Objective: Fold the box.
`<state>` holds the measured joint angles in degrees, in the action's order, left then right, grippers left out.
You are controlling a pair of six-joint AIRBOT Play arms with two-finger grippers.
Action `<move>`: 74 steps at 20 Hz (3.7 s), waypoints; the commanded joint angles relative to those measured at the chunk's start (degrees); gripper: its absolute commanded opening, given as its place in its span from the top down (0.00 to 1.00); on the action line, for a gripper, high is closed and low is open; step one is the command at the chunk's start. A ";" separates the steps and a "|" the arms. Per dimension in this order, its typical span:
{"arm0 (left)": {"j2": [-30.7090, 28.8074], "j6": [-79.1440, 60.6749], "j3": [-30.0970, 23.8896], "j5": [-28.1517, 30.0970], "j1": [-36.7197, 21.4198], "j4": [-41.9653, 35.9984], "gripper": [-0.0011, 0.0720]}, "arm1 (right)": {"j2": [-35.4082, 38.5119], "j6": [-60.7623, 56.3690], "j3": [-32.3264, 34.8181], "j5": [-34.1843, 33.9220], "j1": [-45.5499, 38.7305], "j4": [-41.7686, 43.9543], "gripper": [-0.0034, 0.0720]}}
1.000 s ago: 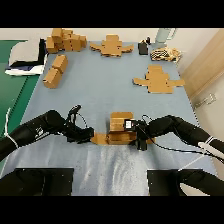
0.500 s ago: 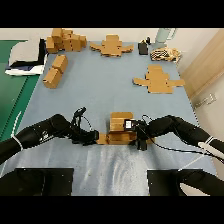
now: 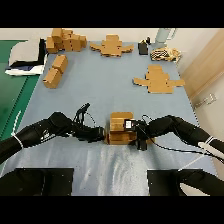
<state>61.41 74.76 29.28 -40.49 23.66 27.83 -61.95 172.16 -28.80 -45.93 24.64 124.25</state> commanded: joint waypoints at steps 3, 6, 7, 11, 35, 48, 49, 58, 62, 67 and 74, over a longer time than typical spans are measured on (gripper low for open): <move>0.04 -0.63 0.28 -0.04 -0.33 -0.76 0.38 | 0.00 -0.02 0.00 0.00 0.00 0.00 0.37; 0.04 -0.37 0.31 -0.24 -0.31 -0.96 0.38 | 0.00 0.00 0.00 0.00 0.00 0.00 0.37; 0.02 -0.37 0.35 -0.76 -0.31 -1.16 0.38 | 0.00 -0.02 0.00 0.00 0.00 0.00 0.37; 0.04 -0.63 1.27 -1.99 -0.31 -1.20 0.21 | 0.00 -0.02 0.00 0.00 0.00 0.00 0.37; 6.93 44.63 14.75 -0.57 13.68 38.82 0.08 | 0.00 -0.02 0.00 0.00 0.00 0.00 0.37; 15.93 53.53 26.03 -8.87 18.25 44.98 0.08 | 0.00 -0.02 0.00 0.00 0.00 0.00 0.37; 16.06 55.78 26.34 -9.31 19.08 46.69 0.08 | 0.00 -0.02 0.00 0.00 0.00 0.00 0.37; 25.22 62.64 37.20 -21.94 25.42 57.13 0.08 | 0.00 -0.02 0.00 0.00 0.00 0.00 0.37; 25.88 62.62 38.40 -17.92 25.83 57.22 0.08 | 0.00 -0.02 0.00 0.00 0.00 0.00 0.37; 27.50 62.64 38.40 -17.35 26.73 57.02 0.10 | 0.00 -0.02 0.00 0.00 0.00 0.00 0.37; 27.89 60.72 38.40 -18.69 26.73 56.83 0.97 | 0.00 0.00 0.00 0.00 0.00 0.00 0.37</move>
<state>89.17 136.70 67.61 -59.99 50.30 85.65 -61.93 171.92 -28.77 -46.11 24.60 124.22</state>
